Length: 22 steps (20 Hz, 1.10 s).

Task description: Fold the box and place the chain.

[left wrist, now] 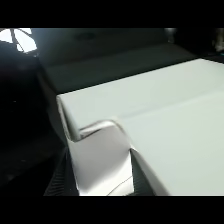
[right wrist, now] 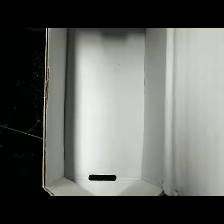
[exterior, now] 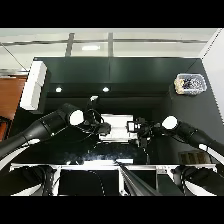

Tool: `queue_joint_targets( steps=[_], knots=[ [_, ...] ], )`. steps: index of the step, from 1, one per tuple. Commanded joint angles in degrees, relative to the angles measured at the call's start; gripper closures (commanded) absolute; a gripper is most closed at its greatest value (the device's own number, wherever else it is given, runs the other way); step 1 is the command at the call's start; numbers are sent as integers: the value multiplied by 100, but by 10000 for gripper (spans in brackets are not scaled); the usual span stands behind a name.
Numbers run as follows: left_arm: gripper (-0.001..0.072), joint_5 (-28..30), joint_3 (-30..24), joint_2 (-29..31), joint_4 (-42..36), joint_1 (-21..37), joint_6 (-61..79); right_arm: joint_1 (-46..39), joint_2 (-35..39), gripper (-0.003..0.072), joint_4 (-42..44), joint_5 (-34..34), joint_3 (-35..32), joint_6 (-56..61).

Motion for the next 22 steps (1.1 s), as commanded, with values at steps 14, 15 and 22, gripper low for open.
queue_joint_targets(
  steps=[14, 15, 22],
  knots=[
    [304, -997, 975, -1099, 1327, -627, -1386, 4, -4, 578, -7, 4, 2, 0],
    [304, -994, 975, -1108, 1329, -664, -1421, 4, -4, 578, -7, 4, 2, 0],
    [596, -841, 988, -1224, 1394, -721, -1773, 4, -4, 578, -4, 4, 2, 0]
  ],
)
